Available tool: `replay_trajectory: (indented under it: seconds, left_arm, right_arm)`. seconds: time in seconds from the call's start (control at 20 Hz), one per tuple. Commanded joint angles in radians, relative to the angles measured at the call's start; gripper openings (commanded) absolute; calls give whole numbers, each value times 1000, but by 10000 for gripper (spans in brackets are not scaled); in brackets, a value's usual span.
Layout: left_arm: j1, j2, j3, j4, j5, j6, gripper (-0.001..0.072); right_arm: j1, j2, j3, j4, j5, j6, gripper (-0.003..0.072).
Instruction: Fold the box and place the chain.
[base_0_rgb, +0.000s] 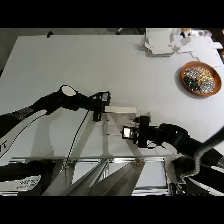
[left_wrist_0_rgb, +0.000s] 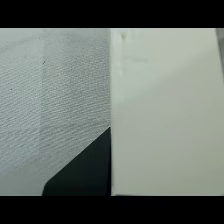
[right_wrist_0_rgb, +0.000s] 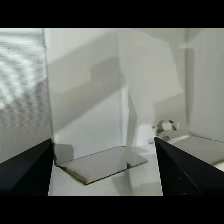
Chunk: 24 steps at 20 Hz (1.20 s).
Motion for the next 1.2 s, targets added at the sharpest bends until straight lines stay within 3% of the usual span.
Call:
replay_trajectory:
  seconds: [0.0,0.4,0.6,1.15]
  left_arm:
    - [-1,-1,0,0,0,0,8]
    - [-1,-1,0,0,0,0,8]
    - [-1,-1,0,0,0,0,8]
    - [-1,-1,0,0,0,0,8]
  right_arm:
    - [-30,65,0,-34,6,26,668]
    - [-40,93,27,42,51,22,680]
    - [-122,29,82,85,114,21,682]
    - [-208,-10,156,171,148,-195,683]
